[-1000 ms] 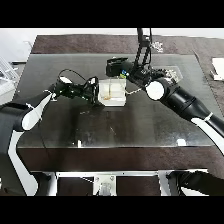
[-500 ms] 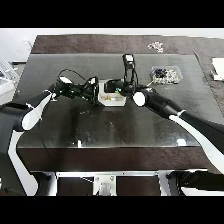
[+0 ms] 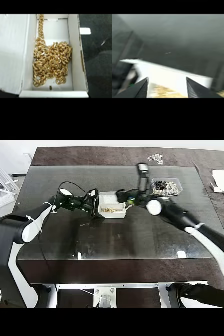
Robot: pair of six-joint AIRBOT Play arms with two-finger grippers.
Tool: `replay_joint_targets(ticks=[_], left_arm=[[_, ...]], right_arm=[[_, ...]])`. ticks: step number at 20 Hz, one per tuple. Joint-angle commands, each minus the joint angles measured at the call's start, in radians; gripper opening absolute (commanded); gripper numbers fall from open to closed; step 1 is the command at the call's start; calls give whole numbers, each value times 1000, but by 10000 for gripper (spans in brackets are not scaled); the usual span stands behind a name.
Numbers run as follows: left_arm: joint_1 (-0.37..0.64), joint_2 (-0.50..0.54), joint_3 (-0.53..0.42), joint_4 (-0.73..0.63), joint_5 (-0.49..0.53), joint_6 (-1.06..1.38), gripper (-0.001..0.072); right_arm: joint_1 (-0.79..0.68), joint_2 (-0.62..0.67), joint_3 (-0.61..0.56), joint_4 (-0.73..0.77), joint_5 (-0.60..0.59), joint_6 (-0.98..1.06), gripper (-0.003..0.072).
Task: Fold the box and place the chain.
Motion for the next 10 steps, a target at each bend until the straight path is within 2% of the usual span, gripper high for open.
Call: replay_joint_targets(ticks=[1, 5, 7, 10], left_arm=[[0, 0, 1, 0, 0, 0, 487], [0, 0, 1, 0, 0, 0, 487], [0, 0, 1, 0, 0, 0, 487], [0, 0, 1, 0, 0, 0, 487]], right_arm=[[-189, 84, -103, -27, 3, 50, 547], [-374, 1, -141, 6, -61, 97, 548], [-405, -84, -127, 49, -116, 96, 548], [-404, -237, -42, 63, -124, 95, 548]])
